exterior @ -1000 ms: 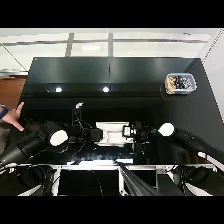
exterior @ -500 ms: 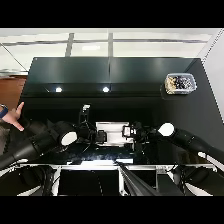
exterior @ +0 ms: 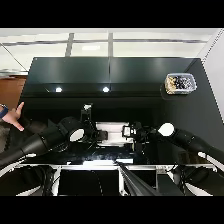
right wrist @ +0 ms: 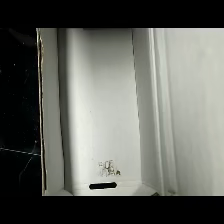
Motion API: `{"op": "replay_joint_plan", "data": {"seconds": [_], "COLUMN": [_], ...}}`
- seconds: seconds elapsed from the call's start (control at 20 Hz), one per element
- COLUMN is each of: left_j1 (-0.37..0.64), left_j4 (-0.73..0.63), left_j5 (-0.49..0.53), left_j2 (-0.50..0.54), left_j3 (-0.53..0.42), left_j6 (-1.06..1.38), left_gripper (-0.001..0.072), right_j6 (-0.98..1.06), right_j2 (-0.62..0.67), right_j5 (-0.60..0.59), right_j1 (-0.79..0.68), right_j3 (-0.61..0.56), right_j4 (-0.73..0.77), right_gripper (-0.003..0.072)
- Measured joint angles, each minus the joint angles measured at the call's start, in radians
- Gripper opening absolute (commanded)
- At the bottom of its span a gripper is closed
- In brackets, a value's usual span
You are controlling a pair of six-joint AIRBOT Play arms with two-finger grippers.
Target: Fold the box and place the chain.
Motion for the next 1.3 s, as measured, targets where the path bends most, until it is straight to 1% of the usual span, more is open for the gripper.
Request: {"op": "replay_joint_plan", "data": {"seconds": [0.05,0.25,0.3,0.45,1.1,1.2,1.3], "left_j1": [-0.010,-0.047,-0.054,-0.065,-0.069,-0.069,-0.069], "left_j4": [0.022,0.088,0.097,0.112,0.135,0.135,0.135], "left_j5": [-0.018,-0.077,-0.090,-0.098,-0.058,-0.056,-0.060], "left_j2": [-0.004,-0.056,-0.070,-0.099,-0.150,-0.155,-0.159], "left_j3": [0.010,0.058,0.068,0.085,0.104,0.113,0.120], "left_j6": [-0.023,-0.080,-0.087,-0.094,-0.090,-0.090,-0.089], "left_gripper": [0.0331,0.0330,0.0277,0.0277,0.0276,0.0220,0.0210], "right_j6": [0.000,0.000,0.000,0.000,0.000,0.000,0.000], "right_j2": [0.000,0.000,0.000,0.000,0.000,0.000,0.000], "right_j5": [0.000,0.000,0.000,0.000,0.000,0.000,0.000], "right_j1": [0.000,0.000,0.000,0.000,0.000,0.000,0.000], "right_j3": [0.000,0.000,0.000,0.000,0.000,0.000,0.000], "right_j4": [0.000,0.000,0.000,0.000,-0.001,-0.001,-0.001], "right_gripper": [0.0544,0.0544,0.0544,0.0544,0.0544,0.0544,0.0544]}}
